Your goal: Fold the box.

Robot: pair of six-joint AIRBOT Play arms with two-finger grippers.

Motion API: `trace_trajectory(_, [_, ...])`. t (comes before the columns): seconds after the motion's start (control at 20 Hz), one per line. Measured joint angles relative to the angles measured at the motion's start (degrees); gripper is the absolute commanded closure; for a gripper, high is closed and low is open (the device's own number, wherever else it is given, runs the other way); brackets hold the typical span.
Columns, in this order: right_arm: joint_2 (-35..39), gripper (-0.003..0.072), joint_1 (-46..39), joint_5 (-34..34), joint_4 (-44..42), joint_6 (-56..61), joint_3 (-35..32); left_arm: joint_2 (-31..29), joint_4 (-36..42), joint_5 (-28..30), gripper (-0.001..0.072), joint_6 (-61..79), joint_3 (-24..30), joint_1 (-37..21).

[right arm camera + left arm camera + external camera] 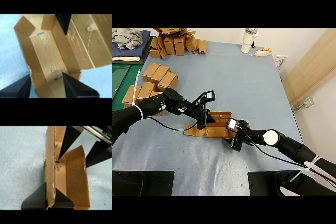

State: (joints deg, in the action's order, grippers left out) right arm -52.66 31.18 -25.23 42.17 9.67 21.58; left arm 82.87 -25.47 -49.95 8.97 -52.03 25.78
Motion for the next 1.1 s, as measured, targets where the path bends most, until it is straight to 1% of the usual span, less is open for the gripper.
trace_trajectory(0.1, [-0.28,0.0071,-1.6,-2.1,-1.44,-3.5,0.52,0.0,0.0,0.02,0.0693,0.0,0.0,-0.04])
trace_trajectory(0.15, [-0.37,-0.0034,-2.36,-3.13,-2.01,-4.83,0.76,0.0,0.0,0.0,0.0693,0.0,0.0,-0.04])
trace_trajectory(0.4, [-0.55,-0.0034,-5.86,-8.07,-2.99,-8.57,2.95,0.0,0.0,0.02,0.0693,0.02,0.0,-0.04])
trace_trajectory(0.55, [-0.55,-0.0034,-6.6,-10.01,-1.77,-9.66,4.46,0.0,0.0,0.02,0.0693,0.02,0.0,-0.04])
trace_trajectory(0.85, [-0.55,-0.0034,-7.34,-11.61,0.31,-10.6,5.42,0.0,-0.02,0.02,0.0693,0.02,0.0,-0.04])
trace_trajectory(1.1, [-0.55,-0.0034,-10.25,-12.31,-0.15,-11.06,5.57,0.0,-0.02,0.02,0.0693,0.02,0.0,-0.04])
